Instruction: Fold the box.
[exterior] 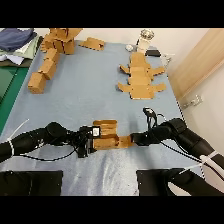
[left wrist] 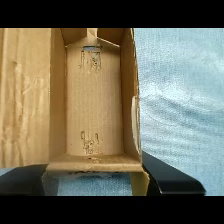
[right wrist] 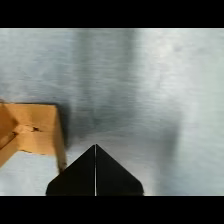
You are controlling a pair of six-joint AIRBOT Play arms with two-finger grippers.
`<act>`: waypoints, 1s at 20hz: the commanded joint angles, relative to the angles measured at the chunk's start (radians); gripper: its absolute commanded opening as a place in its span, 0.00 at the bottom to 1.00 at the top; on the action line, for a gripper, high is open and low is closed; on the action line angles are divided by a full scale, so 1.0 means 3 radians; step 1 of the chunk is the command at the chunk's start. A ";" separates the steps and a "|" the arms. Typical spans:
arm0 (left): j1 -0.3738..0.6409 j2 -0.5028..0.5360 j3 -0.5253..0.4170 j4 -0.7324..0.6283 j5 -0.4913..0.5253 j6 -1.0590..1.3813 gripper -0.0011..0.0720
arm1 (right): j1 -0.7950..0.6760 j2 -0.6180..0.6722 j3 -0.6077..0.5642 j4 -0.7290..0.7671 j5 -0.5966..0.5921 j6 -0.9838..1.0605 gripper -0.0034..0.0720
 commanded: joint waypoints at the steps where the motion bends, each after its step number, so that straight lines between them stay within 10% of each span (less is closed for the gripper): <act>1: -0.0001 -0.0001 0.0003 0.0001 0.0001 0.0000 0.73 | -0.0023 -0.0239 -0.0004 0.0632 0.0271 -0.0556 0.05; 16: -0.0001 -0.0001 0.0003 0.0001 0.0001 0.0000 0.73 | -0.0022 0.0202 0.0038 0.0938 -0.0080 -0.0947 0.05; 18: -0.0001 -0.0001 0.0003 0.0001 0.0001 0.0000 0.73 | -0.0022 0.0201 0.0039 0.1006 -0.0080 -0.0949 0.34; 20: -0.0001 -0.0001 0.0003 0.0001 0.0003 0.0000 0.73 | -0.0022 0.0200 0.0058 0.1059 -0.0075 -0.0949 0.35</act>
